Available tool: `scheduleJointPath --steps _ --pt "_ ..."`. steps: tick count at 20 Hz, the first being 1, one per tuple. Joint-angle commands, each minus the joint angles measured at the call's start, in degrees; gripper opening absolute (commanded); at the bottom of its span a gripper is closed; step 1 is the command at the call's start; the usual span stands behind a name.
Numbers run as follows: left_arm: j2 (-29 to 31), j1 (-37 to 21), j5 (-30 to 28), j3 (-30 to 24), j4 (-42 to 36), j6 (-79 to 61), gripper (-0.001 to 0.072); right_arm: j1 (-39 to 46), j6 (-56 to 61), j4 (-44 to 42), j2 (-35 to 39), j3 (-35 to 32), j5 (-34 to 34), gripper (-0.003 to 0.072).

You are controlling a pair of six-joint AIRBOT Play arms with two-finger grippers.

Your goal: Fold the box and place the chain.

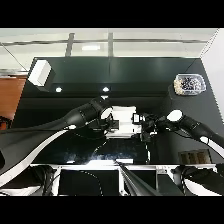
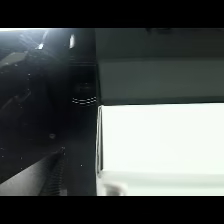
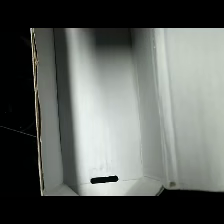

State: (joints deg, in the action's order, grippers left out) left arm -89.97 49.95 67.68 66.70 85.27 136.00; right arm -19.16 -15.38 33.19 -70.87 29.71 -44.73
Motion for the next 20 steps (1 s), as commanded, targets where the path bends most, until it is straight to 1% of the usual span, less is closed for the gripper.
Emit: scheduleJointPath --steps 1,2,3,4,6,7,12,13,14,15,17,18,19,20 --pt "-0.4 0.3 0.3 1.0 1.1 1.2 0.0481 0.0 0.0 0.0 0.0 0.0 0.0 0.0229" --pt "-0.4 0.3 0.3 1.1 1.1 1.2 0.0403 0.0 0.0 0.0 0.0 0.0 0.0 0.0228" --pt "-0.4 0.3 0.3 1.1 1.1 1.2 0.0228 0.0 0.0 0.0 0.0 0.0 0.0 0.0229" --pt "-0.4 0.3 0.3 1.1 1.0 1.2 0.0206 0.0 0.0 0.0 0.0 0.0 0.0 0.0229" --pt "-0.4 0.3 0.3 1.1 1.0 1.2 0.0072 0.0 0.0 0.0 0.0 0.0 0.0 0.0229" --pt "-0.4 0.3 0.3 1.1 1.0 1.2 0.0023 0.0 0.0 0.0 0.0 0.0 0.0 0.0229" --pt "-0.4 0.3 0.3 1.1 1.0 1.1 0.0029 0.0 0.0 0.0 0.0 0.0 0.0 0.0229" --pt "-0.4 0.3 0.3 1.1 1.0 1.1 0.0104 0.0 0.0 0.0 0.0 0.0 0.0 0.0229" --pt "-0.4 0.3 0.3 1.1 1.0 1.2 0.0229 0.0 0.0 0.0 0.0 0.0 0.0 0.0229" --pt "-0.4 0.3 0.4 1.2 1.0 1.2 0.0249 0.0 0.0 0.0 0.0 0.0 0.0 0.0229" --pt "-0.3 0.2 0.5 1.5 1.1 1.2 0.0249 0.0 0.0 0.0 0.0 0.0 0.0 0.0228" --pt "-0.4 0.2 0.5 1.7 1.1 1.2 0.0291 0.0 0.0 0.0 0.0 0.0 0.0 0.0229" --pt "-0.4 0.0 0.5 1.8 1.0 1.2 0.0409 0.0 0.0 0.0 0.0 0.0 0.0 0.0228" --pt "-0.4 -0.2 0.5 1.8 1.0 1.2 0.0426 0.0 0.0 0.0 0.0 0.0 0.0 0.0228"
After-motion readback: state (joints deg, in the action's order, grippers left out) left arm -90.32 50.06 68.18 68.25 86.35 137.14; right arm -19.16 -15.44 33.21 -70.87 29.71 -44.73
